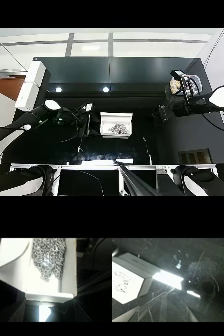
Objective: Fold the box and place the chain.
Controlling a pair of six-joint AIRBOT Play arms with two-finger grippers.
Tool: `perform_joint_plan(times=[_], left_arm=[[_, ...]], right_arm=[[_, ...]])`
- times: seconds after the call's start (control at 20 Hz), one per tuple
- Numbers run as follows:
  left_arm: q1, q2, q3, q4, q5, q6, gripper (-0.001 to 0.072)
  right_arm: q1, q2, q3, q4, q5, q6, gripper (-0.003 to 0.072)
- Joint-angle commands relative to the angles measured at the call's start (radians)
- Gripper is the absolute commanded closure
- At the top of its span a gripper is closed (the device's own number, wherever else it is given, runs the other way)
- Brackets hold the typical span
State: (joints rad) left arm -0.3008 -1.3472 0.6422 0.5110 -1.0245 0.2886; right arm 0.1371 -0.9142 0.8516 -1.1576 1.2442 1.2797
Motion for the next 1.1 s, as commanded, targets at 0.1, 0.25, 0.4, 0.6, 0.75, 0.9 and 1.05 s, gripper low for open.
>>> perform_joint_plan(times=[0.1,0.25,0.4,0.6,0.75,0.9,1.05], left_arm=[[-0.024,0.0,0.001,0.008,0.001,0.018,0.0003],[-0.023,0.0,0.001,0.004,0.004,0.015,0.0002],[-0.023,0.0,0.001,0.004,0.004,0.015,0.0001],[-0.023,0.0,0.001,0.003,0.01,0.013,-0.0004],[-0.028,0.0,0.001,-0.001,0.039,-0.011,-0.0004],[-0.042,0.0,0.002,0.008,0.06,-0.027,-0.0004],[-0.064,0.0,0.005,0.001,0.082,-0.031,-0.0004]], right_arm=[[0.001,-0.001,0.0,0.0,0.001,0.0,-0.0018],[0.001,-0.001,0.0,0.001,0.001,0.0,-0.0018],[0.001,-0.001,0.0,0.001,0.001,0.0,-0.0018],[0.001,-0.001,0.0,0.002,0.001,0.0,-0.0018],[0.001,-0.001,0.0,0.002,0.001,0.001,-0.0018],[0.001,-0.001,0.0,0.005,0.0,0.011,-0.0018],[0.001,-0.001,0.0,0.011,0.0,0.011,-0.0018]])
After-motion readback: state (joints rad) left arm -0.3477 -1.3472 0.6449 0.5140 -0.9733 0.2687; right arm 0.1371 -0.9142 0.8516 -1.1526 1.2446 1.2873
